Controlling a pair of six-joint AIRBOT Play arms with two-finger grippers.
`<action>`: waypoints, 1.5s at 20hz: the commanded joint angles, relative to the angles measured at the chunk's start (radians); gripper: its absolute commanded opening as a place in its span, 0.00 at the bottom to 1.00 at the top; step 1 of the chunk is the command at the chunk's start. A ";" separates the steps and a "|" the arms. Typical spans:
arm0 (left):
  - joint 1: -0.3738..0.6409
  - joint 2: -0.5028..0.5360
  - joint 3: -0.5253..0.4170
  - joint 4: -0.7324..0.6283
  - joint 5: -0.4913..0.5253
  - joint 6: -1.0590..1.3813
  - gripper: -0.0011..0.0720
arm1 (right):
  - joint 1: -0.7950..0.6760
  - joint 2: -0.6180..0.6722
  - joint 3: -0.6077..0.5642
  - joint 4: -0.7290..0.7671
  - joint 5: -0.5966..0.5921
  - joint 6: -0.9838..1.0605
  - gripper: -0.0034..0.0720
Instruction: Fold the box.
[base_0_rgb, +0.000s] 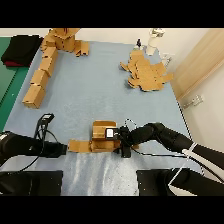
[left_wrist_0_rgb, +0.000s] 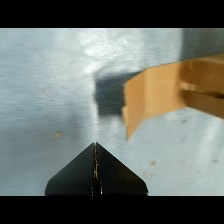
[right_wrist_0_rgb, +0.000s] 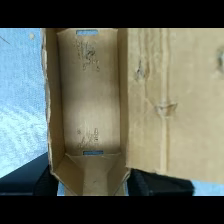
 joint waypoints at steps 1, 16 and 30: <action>0.006 -0.113 -0.019 -0.225 0.131 0.070 0.03 | 0.000 0.000 0.000 0.000 0.000 0.001 0.73; 0.007 -0.261 -0.019 -0.537 0.236 0.433 0.03 | 0.000 0.000 0.000 0.000 0.000 0.001 0.73; 0.069 -0.271 -0.017 -0.430 0.239 0.357 0.03 | 0.000 0.000 0.000 0.000 0.000 0.000 0.73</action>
